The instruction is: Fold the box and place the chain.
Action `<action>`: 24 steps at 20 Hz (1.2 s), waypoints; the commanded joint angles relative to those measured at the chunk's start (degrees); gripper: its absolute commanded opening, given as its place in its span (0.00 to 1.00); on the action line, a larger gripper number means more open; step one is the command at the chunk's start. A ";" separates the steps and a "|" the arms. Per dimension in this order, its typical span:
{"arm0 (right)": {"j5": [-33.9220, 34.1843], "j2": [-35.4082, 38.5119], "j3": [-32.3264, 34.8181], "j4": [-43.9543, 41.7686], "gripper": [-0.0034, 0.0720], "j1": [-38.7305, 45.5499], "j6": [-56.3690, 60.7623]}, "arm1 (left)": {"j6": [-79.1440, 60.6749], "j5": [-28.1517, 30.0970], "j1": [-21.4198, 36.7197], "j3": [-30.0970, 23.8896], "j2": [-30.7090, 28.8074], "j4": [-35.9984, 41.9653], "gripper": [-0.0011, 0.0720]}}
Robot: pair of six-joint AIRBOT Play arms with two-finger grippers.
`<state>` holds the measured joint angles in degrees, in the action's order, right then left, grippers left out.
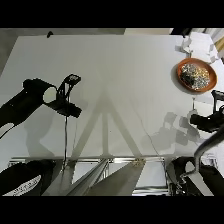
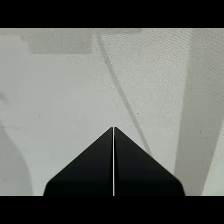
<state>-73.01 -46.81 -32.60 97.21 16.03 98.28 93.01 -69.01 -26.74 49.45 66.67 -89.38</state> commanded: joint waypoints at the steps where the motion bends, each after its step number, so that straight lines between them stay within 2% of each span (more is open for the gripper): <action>1: -0.02 0.04 0.02 0.00 0.06 0.04 0.02 | -0.02 0.00 0.04 -0.02 -0.07 -0.02 0.03; 6: 0.11 0.04 0.04 -0.02 0.06 0.04 0.02 | -0.02 0.00 0.04 -0.02 -0.07 -0.02 0.03; 8: 3.19 0.04 0.02 0.44 0.06 0.04 -0.11 | -0.02 0.00 0.04 -0.02 -0.07 -0.02 0.03; 11: 7.80 0.04 -0.66 7.45 0.06 0.07 -5.18 | -0.02 0.00 0.04 -0.02 -0.07 -0.02 0.03; 12: 8.59 0.00 -1.66 11.10 0.10 0.57 -5.14 | -0.02 0.00 0.04 -0.02 -0.07 -0.02 0.03; 13: 9.66 0.00 -2.71 13.77 0.40 1.73 -5.68 | -0.02 0.00 0.04 -0.02 -0.07 -0.02 0.03; 14: 10.25 -0.22 -3.78 16.41 0.60 3.17 -6.10 | -0.02 0.00 0.04 -0.02 -0.07 -0.02 0.03; 17: 10.54 -3.89 -7.02 23.23 0.58 9.33 -6.21 | -0.02 0.00 0.04 -0.02 -0.07 -0.02 0.03; 20: 10.62 -11.13 -8.87 26.67 0.59 14.71 -10.34 | -0.02 0.00 0.04 -0.02 -0.07 0.00 0.03; 22: 9.57 -16.35 -11.04 29.09 0.60 17.09 -10.29 | -0.02 0.00 0.04 -0.02 -0.07 -0.02 0.03; 24: 10.58 -19.26 -12.22 30.45 0.66 17.90 -10.38 | -0.02 0.00 0.04 -0.02 -0.07 -0.02 0.03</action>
